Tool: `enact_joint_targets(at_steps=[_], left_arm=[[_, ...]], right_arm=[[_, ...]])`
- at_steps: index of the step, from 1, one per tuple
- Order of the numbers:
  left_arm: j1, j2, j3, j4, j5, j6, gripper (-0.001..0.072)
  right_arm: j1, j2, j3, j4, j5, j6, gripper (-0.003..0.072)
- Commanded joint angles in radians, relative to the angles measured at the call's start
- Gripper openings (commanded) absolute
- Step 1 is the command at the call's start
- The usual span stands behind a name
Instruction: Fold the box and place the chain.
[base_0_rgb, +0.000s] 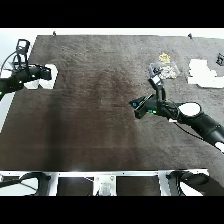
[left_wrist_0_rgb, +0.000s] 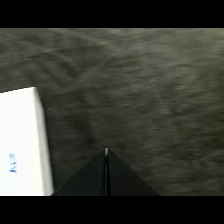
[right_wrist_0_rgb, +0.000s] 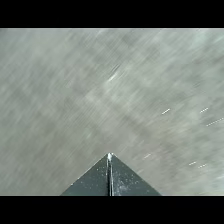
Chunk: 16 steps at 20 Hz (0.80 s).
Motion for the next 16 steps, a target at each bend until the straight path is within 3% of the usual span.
enact_joint_targets(at_steps=[1,4,6,10,16], left_arm=[[-0.058,0.151,-0.119,-0.178,0.002,0.147,0.0016],[-0.211,0.330,-0.322,-0.368,0.228,0.433,0.0016],[-0.294,0.420,-0.444,-0.469,0.317,0.568,0.0016],[-0.335,0.516,-0.645,-0.692,0.265,0.795,0.0016],[-0.336,0.525,-0.864,-1.389,0.055,1.424,0.0016]], right_arm=[[0.001,0.098,-0.003,-0.002,-0.136,0.033,0.0003],[0.001,0.227,-0.053,-0.005,-0.227,0.034,0.0002],[0.001,0.324,-0.127,-0.005,-0.288,0.034,0.0002],[0.001,0.501,-0.342,-0.004,-0.353,0.034,0.0002],[0.001,0.702,-0.558,-0.003,-0.356,0.034,0.0002]])
